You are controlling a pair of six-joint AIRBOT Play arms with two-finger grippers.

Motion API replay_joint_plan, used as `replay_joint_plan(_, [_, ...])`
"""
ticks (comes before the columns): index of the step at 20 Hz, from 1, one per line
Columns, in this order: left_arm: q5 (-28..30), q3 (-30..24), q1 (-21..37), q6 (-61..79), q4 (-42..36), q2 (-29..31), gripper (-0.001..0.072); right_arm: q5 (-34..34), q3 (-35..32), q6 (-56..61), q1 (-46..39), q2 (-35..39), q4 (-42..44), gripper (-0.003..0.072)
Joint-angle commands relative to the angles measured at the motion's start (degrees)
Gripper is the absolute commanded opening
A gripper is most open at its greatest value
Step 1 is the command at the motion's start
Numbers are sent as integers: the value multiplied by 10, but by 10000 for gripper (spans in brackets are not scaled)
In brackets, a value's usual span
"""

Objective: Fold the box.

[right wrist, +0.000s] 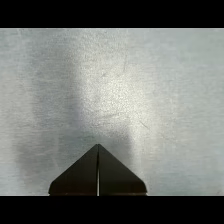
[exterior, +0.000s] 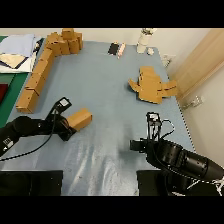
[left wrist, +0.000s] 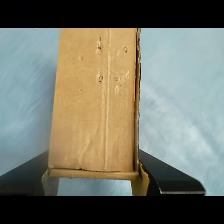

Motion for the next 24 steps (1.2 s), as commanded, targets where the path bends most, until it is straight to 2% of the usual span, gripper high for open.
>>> replay_joint_plan(1, [-101, 1, 101, -111, 114, 42, 466, 11, 0, 0, 0, 0, -14, 3])
replay_joint_plan(7, [-195, 1, 227, -195, 215, 99, 467, 45, 0, 0, 0, 0, -37, 4])
replay_joint_plan(13, [-254, 1, 314, -252, 285, 108, 467, 45, 0, -3, 0, 0, -68, 4])
replay_joint_plan(18, [-238, 1, 360, -272, 335, 108, 467, 45, 0, -17, 0, 0, -81, 4])
replay_joint_plan(23, [-181, 1, 396, -288, 347, 108, 468, 45, 0, -18, 0, 0, -87, 4])
replay_joint_plan(24, [-164, 1, 398, -288, 346, 107, 490, 45, 0, -18, 0, 0, -89, 4])
